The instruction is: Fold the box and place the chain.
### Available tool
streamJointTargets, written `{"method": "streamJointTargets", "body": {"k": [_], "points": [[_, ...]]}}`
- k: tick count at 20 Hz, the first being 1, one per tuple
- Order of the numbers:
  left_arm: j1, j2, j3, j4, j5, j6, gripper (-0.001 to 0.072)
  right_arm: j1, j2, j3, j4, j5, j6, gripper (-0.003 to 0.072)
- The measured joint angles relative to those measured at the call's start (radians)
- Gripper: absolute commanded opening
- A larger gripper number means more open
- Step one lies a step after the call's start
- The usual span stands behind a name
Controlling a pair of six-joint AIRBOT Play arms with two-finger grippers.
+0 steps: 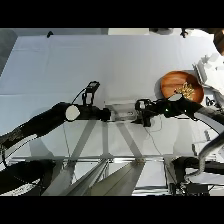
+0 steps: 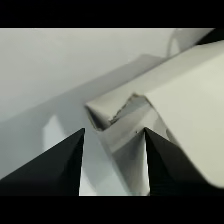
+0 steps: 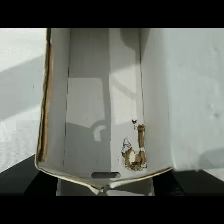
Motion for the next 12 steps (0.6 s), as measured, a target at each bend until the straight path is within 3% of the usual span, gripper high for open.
{"method": "streamJointTargets", "body": {"k": [3, 4, 5, 6, 12], "points": [[-0.023, -0.009, 0.042, 0.159, -0.033, -0.127, 0.0418, 0.000, 0.000, 0.000, 0.000, -0.001, 0.000, 0.0524], [-0.027, -0.016, 0.059, 0.196, -0.056, -0.158, 0.0456, 0.000, 0.000, 0.000, 0.000, -0.001, 0.000, 0.0524], [-0.030, -0.025, 0.078, 0.228, -0.086, -0.180, 0.0581, 0.000, 0.000, 0.000, 0.000, -0.001, 0.000, 0.0524], [-0.032, -0.035, 0.098, 0.251, -0.119, -0.199, 0.0626, 0.000, 0.000, 0.000, -0.002, 0.000, 0.000, 0.0524], [-0.045, -0.107, 0.206, 0.309, -0.288, -0.255, 0.0625, 0.000, 0.000, 0.000, -0.002, 0.000, -0.001, 0.0524]]}}
